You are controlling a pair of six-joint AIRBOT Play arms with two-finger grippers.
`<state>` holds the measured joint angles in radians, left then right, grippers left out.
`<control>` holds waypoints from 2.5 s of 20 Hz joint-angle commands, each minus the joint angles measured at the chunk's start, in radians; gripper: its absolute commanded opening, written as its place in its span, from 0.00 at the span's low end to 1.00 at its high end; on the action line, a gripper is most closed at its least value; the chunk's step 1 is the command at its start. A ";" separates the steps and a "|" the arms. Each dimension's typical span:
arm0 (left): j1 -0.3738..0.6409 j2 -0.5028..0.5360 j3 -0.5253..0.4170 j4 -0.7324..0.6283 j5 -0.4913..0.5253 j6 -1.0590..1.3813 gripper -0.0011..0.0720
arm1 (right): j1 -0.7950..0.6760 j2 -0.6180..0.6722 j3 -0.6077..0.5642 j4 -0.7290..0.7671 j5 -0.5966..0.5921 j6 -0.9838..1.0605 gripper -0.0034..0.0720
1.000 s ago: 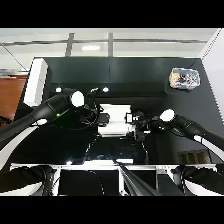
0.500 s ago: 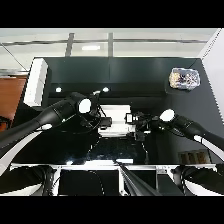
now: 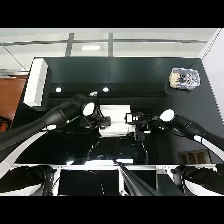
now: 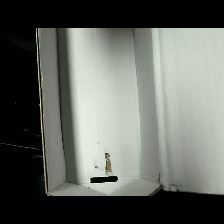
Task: Fold the box and place the chain.
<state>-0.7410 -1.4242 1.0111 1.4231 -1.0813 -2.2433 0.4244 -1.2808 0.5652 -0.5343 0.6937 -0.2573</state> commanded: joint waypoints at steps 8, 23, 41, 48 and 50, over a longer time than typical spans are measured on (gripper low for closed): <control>-0.079 -0.076 0.104 0.076 -0.063 -0.119 0.56 | 0.000 0.000 0.000 0.000 0.000 0.000 0.36; -0.061 -0.100 0.104 0.086 -0.046 -0.122 0.56 | 0.000 -0.001 0.000 0.000 0.000 0.000 0.36; -0.071 -0.116 0.105 0.083 -0.064 -0.094 0.05 | 0.000 0.000 0.000 0.000 0.001 0.000 0.36; -0.067 -0.095 0.105 0.087 -0.059 -0.103 0.60 | 0.000 0.000 0.000 -0.001 0.001 0.000 0.36; -0.060 -0.078 0.105 0.088 -0.046 -0.103 0.60 | 0.000 0.000 0.000 -0.001 0.001 0.000 0.36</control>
<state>-0.8074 -1.5192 1.1152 1.5066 -1.1400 -2.3444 0.4244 -1.2808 0.5652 -0.5350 0.6945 -0.2573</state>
